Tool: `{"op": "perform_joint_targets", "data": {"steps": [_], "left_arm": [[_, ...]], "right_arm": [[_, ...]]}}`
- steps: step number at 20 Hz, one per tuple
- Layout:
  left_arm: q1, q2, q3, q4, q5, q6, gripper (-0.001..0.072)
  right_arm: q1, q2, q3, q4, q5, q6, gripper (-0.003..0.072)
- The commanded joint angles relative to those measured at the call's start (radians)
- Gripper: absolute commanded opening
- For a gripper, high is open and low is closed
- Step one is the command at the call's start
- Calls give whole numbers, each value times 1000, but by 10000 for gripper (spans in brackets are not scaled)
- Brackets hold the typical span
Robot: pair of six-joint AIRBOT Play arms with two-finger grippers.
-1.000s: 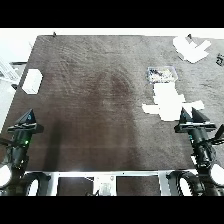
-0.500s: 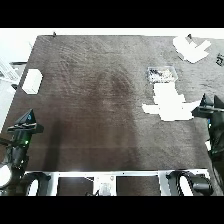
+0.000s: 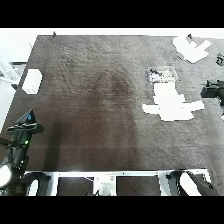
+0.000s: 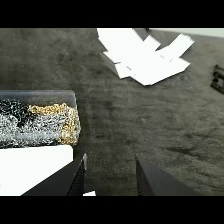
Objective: Fold the box and place the chain.
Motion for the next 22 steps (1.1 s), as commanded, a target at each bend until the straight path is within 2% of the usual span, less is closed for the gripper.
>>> {"op": "perform_joint_targets", "data": {"steps": [1, 3, 5, 9, 12, 13, 15, 16, 22], "left_arm": [[0, 0, 0, 0, 0, 0, 22], [0, 0, 0, 0, 0, 0, 22], [0, 0, 0, 0, 0, 0, 22], [0, 0, 0, 0, 0, 0, 23], [0, 0, 0, 0, 0, 0, 22], [-1, 0, 0, 0, 0, 0, 22], [0, 0, 0, 0, 0, 0, 22], [0, 0, 0, 0, 0, 0, 23], [0, 0, 0, 0, 0, 0, 22]], "right_arm": [[-138, -172, 152, -76, 214, 71, 375], [-199, -282, 258, -188, 316, 151, 372], [-254, -429, 394, -294, 485, 222, 372], [-300, -744, 727, -521, 812, 378, 373], [-311, -988, 1024, -625, 1135, 455, 373], [-314, -1057, 1116, -648, 1198, 481, 374], [-314, -1162, 1269, -676, 1259, 502, 376], [-315, -1184, 1307, -676, 1258, 502, 376], [-340, -1199, 1321, -755, 1233, 496, 378]]}}
